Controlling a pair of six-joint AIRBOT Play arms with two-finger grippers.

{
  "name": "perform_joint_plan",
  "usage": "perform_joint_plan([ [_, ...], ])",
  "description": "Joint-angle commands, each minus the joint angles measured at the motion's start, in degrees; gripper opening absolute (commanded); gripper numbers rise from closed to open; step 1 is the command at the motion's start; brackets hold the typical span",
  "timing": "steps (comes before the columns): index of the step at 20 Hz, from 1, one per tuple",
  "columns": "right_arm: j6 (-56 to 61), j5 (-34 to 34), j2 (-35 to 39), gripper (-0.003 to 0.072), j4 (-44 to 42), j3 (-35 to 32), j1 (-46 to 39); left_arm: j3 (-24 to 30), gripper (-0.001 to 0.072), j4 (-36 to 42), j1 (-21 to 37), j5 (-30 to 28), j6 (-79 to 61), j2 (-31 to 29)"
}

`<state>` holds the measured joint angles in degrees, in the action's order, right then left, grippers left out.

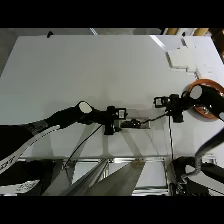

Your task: Fold the box and place the chain.

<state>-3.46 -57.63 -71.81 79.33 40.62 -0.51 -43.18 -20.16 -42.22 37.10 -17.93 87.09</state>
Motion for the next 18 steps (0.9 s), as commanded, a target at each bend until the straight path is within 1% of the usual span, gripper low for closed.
perform_joint_plan([
  [1,-0.52,-0.22,-1.11,0.0178,0.15,-0.02,-0.04,0.02,0.0218,0.0,-0.02,0.0,-0.02,-0.02],
  [3,-1.55,-0.22,-1.6,0.0171,0.13,-0.02,-0.02,0.02,0.0218,0.0,-0.02,0.0,0.0,-0.02],
  [4,-1.53,-0.22,-1.81,0.015,0.13,-0.02,-0.02,0.02,0.0218,0.0,-0.02,0.0,0.0,-0.04],
  [5,-1.55,-0.22,-1.81,0.0114,0.13,-0.02,-0.02,0.0,0.0218,0.0,-0.02,0.0,0.0,-0.04],
  [6,-1.53,-0.22,-1.75,0.0049,0.15,-0.02,-0.02,0.02,0.0218,0.0,-0.02,0.0,0.0,-0.04],
  [8,-1.51,-1.14,-1.27,0.0019,0.15,-0.02,-0.02,0.02,0.0218,-0.02,-0.02,0.0,0.0,-0.02],
  [11,-0.55,-4.92,1.99,0.0019,0.11,-0.02,-0.02,0.02,0.0218,-0.02,-0.02,0.0,0.0,-0.02],
  [14,4.13,-8.24,7.43,0.0019,-0.2,-0.02,0.9,0.0,0.0218,-0.02,-0.02,0.0,-0.02,-0.04],
  [16,6.12,-11.41,11.43,0.0019,-0.81,-0.02,3.39,0.02,0.0218,-0.02,-0.02,0.0,0.0,-0.02],
  [18,7.52,-14.73,15.47,0.0019,-3.56,-0.02,7.54,0.02,0.0218,0.0,-0.02,0.0,-0.02,-0.02],
])
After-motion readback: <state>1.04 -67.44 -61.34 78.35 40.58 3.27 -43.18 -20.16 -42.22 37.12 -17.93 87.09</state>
